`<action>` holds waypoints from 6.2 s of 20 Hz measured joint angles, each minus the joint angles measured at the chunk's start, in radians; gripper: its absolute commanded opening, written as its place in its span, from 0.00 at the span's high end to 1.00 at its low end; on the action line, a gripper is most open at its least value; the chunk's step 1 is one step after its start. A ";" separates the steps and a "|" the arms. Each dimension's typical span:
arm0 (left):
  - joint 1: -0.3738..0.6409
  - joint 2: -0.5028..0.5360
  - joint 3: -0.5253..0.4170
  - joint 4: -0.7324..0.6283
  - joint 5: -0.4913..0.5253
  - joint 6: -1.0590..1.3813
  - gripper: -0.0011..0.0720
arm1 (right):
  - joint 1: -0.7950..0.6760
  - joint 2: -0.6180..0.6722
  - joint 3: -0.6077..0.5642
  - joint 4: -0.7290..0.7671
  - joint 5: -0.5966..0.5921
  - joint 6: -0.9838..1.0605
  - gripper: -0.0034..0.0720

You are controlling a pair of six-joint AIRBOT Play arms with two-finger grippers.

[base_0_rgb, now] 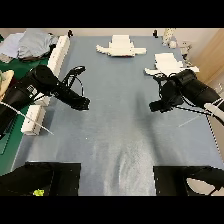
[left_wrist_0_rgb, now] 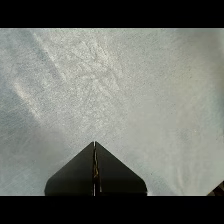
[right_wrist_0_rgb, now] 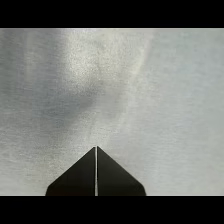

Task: Fold the box.

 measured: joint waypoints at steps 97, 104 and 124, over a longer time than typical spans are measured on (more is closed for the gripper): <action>0.000 -0.001 0.000 0.000 0.001 0.000 0.97 | -0.915 -0.367 0.093 0.908 -0.234 -0.722 0.28; 0.000 -0.001 0.000 0.000 0.001 0.000 0.97 | -0.918 -0.491 0.148 0.951 -0.288 -0.800 0.28; 0.000 -0.001 0.000 0.000 0.000 0.000 0.97 | -0.716 -0.368 0.098 0.973 -0.303 -0.809 0.95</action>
